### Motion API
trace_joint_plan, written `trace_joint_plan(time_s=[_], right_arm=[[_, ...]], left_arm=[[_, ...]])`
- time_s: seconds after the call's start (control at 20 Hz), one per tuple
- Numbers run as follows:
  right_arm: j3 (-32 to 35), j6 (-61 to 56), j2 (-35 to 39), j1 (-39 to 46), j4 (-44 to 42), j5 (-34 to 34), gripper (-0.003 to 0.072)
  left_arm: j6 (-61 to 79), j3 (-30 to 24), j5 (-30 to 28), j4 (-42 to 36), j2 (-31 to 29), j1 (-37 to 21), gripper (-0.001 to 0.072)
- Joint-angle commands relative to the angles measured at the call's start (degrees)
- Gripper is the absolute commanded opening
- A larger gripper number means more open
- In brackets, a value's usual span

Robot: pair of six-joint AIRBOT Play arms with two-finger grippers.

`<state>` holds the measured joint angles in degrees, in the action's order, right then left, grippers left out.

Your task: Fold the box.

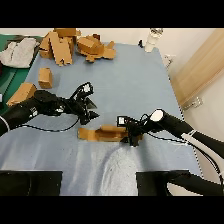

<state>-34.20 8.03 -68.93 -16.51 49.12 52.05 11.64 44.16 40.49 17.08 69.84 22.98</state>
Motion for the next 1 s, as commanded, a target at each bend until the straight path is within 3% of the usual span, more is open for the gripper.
trace_joint_plan(time_s=[0.0,0.05,0.5,0.6,0.8,0.95], right_arm=[[0.0,0.0,0.1,0.0,-0.1,-0.2,0.0499],[0.0,-0.1,0.1,0.0,-0.1,-0.2,0.0542],[0.0,-0.3,0.1,0.0,-0.1,-0.7,0.0542],[-0.1,-1.9,0.1,0.0,-0.3,-0.7,0.0622],[-0.1,-2.0,0.1,0.0,-0.3,-0.7,0.0621],[-0.1,-2.0,0.1,0.0,-0.5,-0.7,0.0576]], left_arm=[[-12.0,0.1,1.2,10.0,-1.4,-0.6,0.0431],[-14.4,0.1,2.2,11.5,-1.4,-0.6,0.0432],[-16.1,0.1,8.2,12.3,-1.4,-0.5,0.0431],[-17.7,0.1,8.8,13.1,-1.4,-0.6,0.0431],[-18.7,0.1,8.9,13.4,-1.4,-0.5,0.0431],[-18.7,0.0,9.3,13.4,-1.4,-0.5,0.0431]])
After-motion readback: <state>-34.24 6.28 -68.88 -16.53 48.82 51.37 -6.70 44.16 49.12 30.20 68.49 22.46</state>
